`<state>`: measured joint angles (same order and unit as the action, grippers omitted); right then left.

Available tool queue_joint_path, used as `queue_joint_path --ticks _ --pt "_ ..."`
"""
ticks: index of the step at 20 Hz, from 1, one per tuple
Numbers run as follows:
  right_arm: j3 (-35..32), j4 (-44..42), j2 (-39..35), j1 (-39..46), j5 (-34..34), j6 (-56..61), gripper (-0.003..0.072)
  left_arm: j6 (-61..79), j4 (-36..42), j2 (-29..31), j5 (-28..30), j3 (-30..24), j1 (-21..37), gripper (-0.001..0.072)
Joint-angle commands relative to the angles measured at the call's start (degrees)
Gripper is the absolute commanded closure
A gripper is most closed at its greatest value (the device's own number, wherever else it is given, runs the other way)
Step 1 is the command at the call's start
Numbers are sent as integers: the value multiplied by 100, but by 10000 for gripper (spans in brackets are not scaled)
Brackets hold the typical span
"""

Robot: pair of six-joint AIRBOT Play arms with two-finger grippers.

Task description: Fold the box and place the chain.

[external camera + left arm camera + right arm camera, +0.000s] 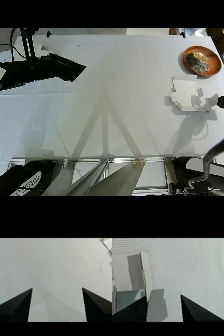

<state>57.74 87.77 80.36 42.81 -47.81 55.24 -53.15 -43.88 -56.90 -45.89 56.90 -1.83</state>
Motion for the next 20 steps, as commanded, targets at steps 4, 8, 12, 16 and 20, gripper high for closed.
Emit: queue_joint_path --ticks 4,8,12,16,20 --pt "0 -1095 282 11 739 -549 292 2 0 -4 2 0 0 13" --pt "0 -1344 448 -68 909 -627 314 2 -2 -4 0 0 0 13" --pt "0 -1340 597 -341 903 -568 624 0 -2 -4 0 0 2 13" --pt "0 -1338 533 -765 643 -555 678 0 -2 -4 2 0 0 13" --pt "0 -1591 186 -1427 308 -557 678 0 -2 -4 2 0 0 13"
